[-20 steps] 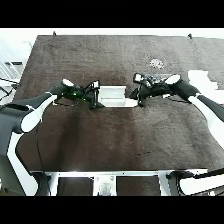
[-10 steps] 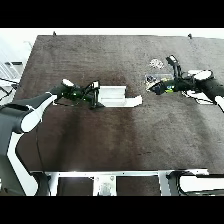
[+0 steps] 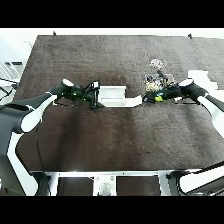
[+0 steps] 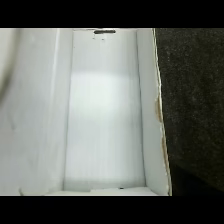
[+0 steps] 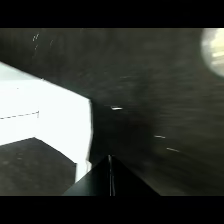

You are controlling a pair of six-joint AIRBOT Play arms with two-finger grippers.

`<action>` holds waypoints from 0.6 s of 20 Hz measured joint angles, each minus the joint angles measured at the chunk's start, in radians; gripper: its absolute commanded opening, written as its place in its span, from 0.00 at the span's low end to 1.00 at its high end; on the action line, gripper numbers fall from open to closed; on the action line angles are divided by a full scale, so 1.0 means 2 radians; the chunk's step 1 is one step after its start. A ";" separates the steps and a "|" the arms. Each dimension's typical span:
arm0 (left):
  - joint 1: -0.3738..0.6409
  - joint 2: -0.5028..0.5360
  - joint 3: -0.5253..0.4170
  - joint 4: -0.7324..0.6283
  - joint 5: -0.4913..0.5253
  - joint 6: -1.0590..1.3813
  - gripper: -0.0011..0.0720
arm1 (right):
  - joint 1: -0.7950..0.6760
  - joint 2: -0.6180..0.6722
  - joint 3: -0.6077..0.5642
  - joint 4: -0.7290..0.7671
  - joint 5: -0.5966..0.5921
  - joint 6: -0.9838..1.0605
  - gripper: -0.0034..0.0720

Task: Fold the box and place the chain.

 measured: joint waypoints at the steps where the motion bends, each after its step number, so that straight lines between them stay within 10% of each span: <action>1: 0.000 0.000 0.000 0.000 0.000 0.000 0.10 | 0.012 -0.004 0.000 0.002 -0.001 0.003 0.07; 5: 0.000 0.000 0.000 0.000 0.000 0.000 0.10 | 0.046 -0.011 0.003 0.006 -0.010 0.012 0.23; 7: 0.000 0.000 0.000 0.000 0.000 -0.001 0.10 | 0.054 -0.006 0.005 0.009 -0.014 0.013 0.57; 12: 0.000 0.000 0.000 0.000 0.000 -0.002 0.10 | 0.062 0.011 0.010 0.023 -0.013 0.016 0.59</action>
